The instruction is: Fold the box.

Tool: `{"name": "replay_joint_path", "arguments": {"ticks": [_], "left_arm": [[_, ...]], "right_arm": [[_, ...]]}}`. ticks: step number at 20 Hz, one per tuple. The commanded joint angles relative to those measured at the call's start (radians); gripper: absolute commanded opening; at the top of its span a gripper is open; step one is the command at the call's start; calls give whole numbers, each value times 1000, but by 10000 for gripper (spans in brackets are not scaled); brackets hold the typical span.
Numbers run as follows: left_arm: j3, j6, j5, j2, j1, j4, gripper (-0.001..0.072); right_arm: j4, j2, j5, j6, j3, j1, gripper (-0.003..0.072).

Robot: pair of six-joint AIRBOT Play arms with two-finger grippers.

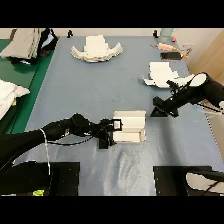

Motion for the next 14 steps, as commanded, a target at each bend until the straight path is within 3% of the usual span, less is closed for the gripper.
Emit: {"name": "replay_joint_path", "arguments": {"ticks": [1,6,10,14], "left_arm": [[0,0,0,1,0,0,525],[0,0,0,1,0,0,525],[0,0,0,1,0,0,525],[0,0,0,1,0,0,525]], "right_arm": [[428,-149,37,-322,2,-68,4],[389,-193,71,-352,3,-25,4],[391,-191,230,-423,3,17,4],[307,-113,257,-492,-5,116,4]]}}
